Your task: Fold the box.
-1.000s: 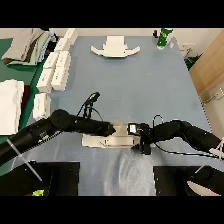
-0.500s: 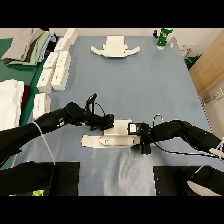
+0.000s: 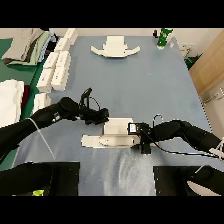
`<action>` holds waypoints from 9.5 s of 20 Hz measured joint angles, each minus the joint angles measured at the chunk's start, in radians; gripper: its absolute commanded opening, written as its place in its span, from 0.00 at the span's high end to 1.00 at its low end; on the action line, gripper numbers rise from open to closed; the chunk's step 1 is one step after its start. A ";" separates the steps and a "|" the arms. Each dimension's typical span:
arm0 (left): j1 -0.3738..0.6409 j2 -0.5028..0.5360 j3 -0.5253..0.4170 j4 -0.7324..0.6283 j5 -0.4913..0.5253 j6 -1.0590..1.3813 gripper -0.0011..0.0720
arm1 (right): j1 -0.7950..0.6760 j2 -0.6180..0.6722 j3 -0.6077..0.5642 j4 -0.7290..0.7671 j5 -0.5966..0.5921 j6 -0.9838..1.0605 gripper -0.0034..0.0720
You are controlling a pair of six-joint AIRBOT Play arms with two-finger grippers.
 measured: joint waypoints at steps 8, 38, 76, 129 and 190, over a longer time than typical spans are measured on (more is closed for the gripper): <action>0.018 0.310 0.034 0.357 -0.222 0.319 0.96 | 0.000 0.000 0.000 -0.001 -0.003 0.000 0.36; -0.125 0.228 -0.265 0.061 -0.036 1.394 0.59 | 0.000 0.000 0.000 0.000 -0.002 0.001 0.36; 0.266 0.654 -0.367 0.508 -0.322 -0.200 0.92 | 0.000 0.000 0.000 -0.001 -0.002 0.000 0.36; 0.042 0.423 -0.440 0.153 -0.116 -0.137 0.96 | 0.000 0.000 0.000 -0.001 -0.002 0.001 0.36; -0.606 -0.094 0.288 0.916 -0.431 -1.192 0.43 | 0.000 0.000 0.000 -0.003 -0.002 0.000 0.36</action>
